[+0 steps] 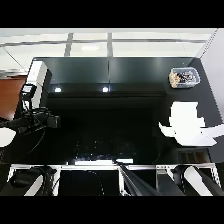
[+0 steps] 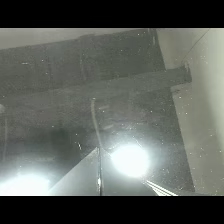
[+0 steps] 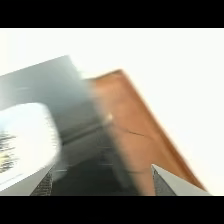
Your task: Fold the box and place the chain.
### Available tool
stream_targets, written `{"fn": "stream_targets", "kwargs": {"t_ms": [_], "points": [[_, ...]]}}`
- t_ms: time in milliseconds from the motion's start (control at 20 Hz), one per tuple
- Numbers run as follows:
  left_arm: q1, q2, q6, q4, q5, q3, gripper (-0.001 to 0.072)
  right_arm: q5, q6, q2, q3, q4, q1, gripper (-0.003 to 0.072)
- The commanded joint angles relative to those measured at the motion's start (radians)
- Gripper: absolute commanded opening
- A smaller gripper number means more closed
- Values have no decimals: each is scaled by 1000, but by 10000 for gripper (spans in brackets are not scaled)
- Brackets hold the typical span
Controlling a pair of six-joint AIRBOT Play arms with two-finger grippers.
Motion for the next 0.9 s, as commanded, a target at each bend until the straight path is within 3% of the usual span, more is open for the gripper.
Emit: {"fn": "stream_targets", "kwargs": {"t_ms": [0,300,500,600,850], "points": [[0,1,0,0,0,0,24,75,12,-32,24,-27,-217,707],[0,1,0,0,0,0,24,356,-5,-190,24,-9,-400,706],[0,1,0,0,0,0,24,605,-231,-293,24,115,-404,706],[0,1,0,0,0,0,24,697,-315,-320,24,97,-404,706],[0,1,0,0,0,0,24,712,-399,-351,25,8,-360,706]]}}
